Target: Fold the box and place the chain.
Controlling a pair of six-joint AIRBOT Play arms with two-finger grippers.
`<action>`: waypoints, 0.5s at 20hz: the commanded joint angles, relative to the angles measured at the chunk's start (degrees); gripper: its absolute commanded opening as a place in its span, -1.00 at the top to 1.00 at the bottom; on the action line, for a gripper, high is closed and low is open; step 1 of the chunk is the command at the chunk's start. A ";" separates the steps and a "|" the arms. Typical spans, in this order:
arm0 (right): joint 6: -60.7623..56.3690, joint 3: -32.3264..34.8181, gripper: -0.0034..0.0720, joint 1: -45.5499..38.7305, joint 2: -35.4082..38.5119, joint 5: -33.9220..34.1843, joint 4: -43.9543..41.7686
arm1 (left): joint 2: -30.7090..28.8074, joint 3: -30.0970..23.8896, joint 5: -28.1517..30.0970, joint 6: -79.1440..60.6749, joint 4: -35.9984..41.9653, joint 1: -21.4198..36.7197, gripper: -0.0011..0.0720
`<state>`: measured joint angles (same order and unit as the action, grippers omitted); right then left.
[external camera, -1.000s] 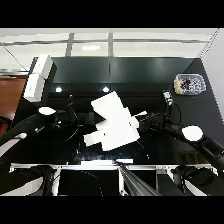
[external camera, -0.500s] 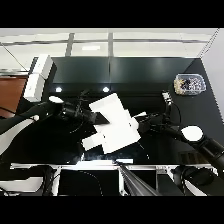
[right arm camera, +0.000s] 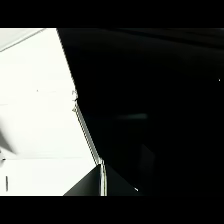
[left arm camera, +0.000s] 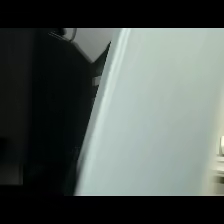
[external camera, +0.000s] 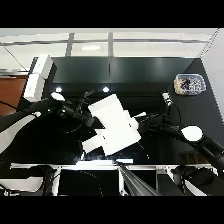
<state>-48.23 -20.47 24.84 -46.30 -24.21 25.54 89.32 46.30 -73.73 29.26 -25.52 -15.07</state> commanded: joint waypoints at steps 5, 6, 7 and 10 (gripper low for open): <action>-0.17 -0.13 0.37 -0.63 0.07 -0.09 -0.22 | 0.24 0.17 0.15 -3.15 -0.61 -0.24 0.90; -0.17 -0.70 -0.58 -1.73 0.11 -2.05 0.37 | 0.22 0.24 0.07 -3.17 -0.66 -0.26 0.90; -0.20 -1.97 -0.79 -3.98 0.17 -5.40 2.08 | 0.20 0.48 -0.48 -3.15 -0.90 -0.26 0.90; -0.17 -8.52 -0.79 -14.14 0.20 -20.28 11.45 | -1.70 0.98 -0.11 -3.15 -2.19 -0.33 0.91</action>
<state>-48.42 -24.71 17.45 -46.17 -32.53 29.76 88.84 46.92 -74.00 26.46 -26.65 -15.35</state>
